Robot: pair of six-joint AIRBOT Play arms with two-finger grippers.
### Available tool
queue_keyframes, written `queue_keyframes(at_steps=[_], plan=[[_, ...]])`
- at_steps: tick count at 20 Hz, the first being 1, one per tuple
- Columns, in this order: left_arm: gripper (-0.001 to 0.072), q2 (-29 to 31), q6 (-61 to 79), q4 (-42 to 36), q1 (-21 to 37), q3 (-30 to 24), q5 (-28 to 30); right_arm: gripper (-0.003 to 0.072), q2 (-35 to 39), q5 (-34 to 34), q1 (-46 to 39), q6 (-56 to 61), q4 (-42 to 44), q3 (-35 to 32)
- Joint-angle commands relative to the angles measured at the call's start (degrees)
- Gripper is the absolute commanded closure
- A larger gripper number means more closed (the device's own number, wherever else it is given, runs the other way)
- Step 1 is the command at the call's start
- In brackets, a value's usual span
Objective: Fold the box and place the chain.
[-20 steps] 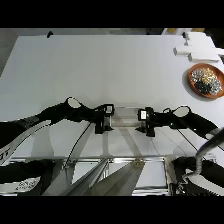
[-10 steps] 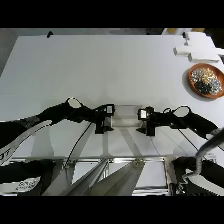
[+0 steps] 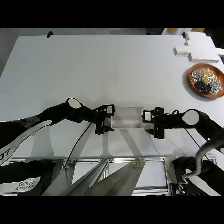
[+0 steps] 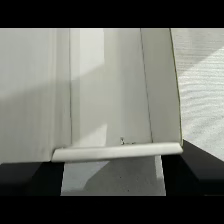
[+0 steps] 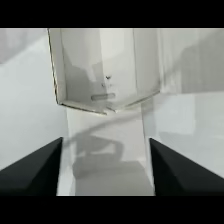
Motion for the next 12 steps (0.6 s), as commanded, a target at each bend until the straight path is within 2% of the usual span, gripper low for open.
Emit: queue_keyframes(at_steps=[1,3,4,5,9,12], plan=[[0.0675,0.04,0.00,0.00,0.02,0.00,0.04,0.0286,7.82,1.42,0.00,4.81,-1.20,0.02],[0.0675,0.04,0.00,0.02,0.02,0.00,0.07,0.0457,10.36,1.09,0.00,4.28,4.98,0.02],[0.0675,0.04,0.00,0.02,0.02,0.00,0.07,0.0592,10.51,1.38,0.00,4.17,9.77,0.02],[0.0675,0.04,0.00,0.02,0.02,0.00,0.07,0.0664,10.19,1.51,0.00,4.07,14.95,0.02],[0.0675,0.04,0.00,0.02,0.02,0.00,0.04,0.0663,5.05,-2.45,0.00,-1.86,36.79,0.02],[0.0675,0.04,0.00,0.02,0.02,0.00,0.07,0.0663,-2.51,-13.14,0.00,-3.85,51.58,0.02]])
